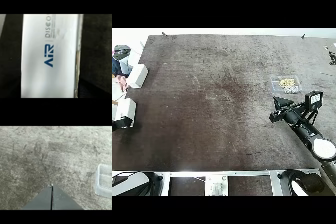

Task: Fold the box and place the chain.

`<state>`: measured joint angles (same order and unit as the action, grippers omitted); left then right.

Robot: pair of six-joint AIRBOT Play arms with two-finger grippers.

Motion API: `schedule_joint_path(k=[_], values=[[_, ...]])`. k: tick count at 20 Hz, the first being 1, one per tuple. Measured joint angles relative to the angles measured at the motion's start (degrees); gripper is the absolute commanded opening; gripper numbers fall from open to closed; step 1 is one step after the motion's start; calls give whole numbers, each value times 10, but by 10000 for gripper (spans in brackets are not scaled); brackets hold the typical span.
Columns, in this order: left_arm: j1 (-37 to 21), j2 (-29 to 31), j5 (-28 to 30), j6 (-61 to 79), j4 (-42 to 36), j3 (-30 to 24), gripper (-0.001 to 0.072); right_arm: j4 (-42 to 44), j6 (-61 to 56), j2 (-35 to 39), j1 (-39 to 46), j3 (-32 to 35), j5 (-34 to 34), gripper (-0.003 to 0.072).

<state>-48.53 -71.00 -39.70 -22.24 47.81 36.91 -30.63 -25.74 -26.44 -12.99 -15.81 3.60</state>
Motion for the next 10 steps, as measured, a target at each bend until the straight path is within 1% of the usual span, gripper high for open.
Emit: schedule_joint_path(k=[2, 4, 10], values=[[0, 0, -31, -16, 2, 26, 720, 0, 0, 0, 0, 0, 0, 12], [0, 0, -75, -35, 2, 62, 720, 0, 0, 0, 0, 0, 0, 12], [0, 0, -220, -99, -6, 217, 720, 0, 0, 0, 0, 0, 0, 12]])
